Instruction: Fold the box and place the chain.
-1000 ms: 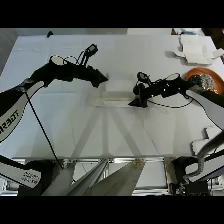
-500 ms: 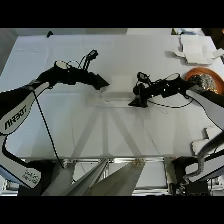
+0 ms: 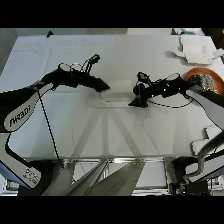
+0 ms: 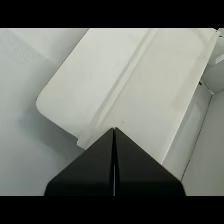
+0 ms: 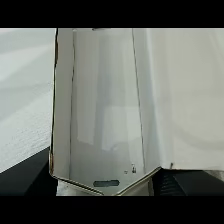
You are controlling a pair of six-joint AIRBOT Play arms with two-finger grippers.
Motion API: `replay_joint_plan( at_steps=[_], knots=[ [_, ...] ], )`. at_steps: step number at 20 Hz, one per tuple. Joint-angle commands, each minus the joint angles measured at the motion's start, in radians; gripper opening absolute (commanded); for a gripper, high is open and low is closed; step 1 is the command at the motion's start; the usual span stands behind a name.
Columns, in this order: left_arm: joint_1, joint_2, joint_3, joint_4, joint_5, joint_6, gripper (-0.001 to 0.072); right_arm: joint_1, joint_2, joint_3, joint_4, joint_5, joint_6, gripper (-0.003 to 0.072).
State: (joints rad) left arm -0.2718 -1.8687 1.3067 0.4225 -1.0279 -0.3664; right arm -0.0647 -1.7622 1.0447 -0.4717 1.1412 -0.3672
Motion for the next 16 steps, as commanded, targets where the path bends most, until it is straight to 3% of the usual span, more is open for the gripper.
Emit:
replay_joint_plan(
  at_steps=[1,8,11,12,13,14,16],
  knots=[
    [0.012,0.034,0.0,-0.054,-0.023,0.001,0.0011,0.001,-0.001,0.001,0.001,-0.001,0.0,0.052],
    [0.118,0.155,0.0,0.116,-0.228,-0.093,0.001,0.001,-0.001,0.001,0.001,-0.001,0.0,0.052],
    [0.145,0.184,0.0,0.293,-0.251,-0.066,0.0039,0.001,-0.001,0.001,0.001,-0.001,0.0,0.052],
    [0.143,0.188,0.0,0.364,-0.247,-0.028,0.0123,0.001,-0.001,0.001,0.001,-0.001,0.0,0.052],
    [0.138,0.188,0.0,0.428,-0.248,0.035,0.0325,0.001,-0.001,0.001,0.001,-0.001,0.0,0.052],
    [0.133,0.185,-0.001,0.471,-0.244,0.092,0.0449,0.001,-0.001,0.001,0.001,-0.001,0.0,0.052],
    [0.122,0.177,-0.001,0.476,-0.245,0.173,0.0507,0.001,-0.001,0.001,0.001,-0.001,0.0,0.052]
  ],
)
